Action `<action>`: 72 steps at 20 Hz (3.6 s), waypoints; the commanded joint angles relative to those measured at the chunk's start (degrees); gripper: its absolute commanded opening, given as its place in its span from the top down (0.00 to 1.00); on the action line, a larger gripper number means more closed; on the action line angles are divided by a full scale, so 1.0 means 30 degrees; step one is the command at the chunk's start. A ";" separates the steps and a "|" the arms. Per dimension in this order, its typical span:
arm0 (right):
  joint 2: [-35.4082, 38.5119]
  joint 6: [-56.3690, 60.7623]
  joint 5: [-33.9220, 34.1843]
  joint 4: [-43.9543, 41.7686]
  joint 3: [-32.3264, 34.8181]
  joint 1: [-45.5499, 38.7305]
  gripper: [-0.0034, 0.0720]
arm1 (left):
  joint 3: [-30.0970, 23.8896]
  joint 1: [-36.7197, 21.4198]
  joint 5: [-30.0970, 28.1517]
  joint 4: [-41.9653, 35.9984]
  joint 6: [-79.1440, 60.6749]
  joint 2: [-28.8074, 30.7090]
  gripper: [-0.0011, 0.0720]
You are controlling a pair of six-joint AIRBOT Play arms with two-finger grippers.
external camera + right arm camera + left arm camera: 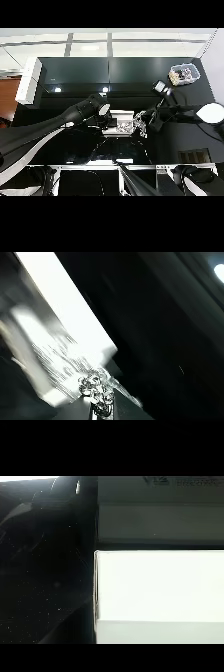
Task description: Fold the box and place the chain.
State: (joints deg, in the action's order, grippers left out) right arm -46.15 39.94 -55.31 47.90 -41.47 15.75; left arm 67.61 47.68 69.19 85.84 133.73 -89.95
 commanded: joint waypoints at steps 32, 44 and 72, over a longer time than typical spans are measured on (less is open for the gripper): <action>-0.6040 -1.5985 0.6280 -0.4211 0.5748 -0.1042 0.04 | 0.0007 0.0007 0.0015 -0.0007 0.0007 -0.0015 0.95; -0.6229 -1.5482 0.6564 -0.4532 0.5734 -0.1042 0.93 | 0.0007 0.0007 0.0015 0.0000 0.0007 -0.0015 0.95; -0.1916 0.1195 -0.3118 -0.4473 -0.0780 -0.1945 0.47 | 0.0007 0.0000 -0.0146 0.0000 0.0015 -0.0036 0.95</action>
State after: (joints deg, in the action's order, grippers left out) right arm -51.07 42.26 -61.54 31.24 -43.57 13.37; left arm 67.61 47.68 68.73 85.84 133.78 -90.02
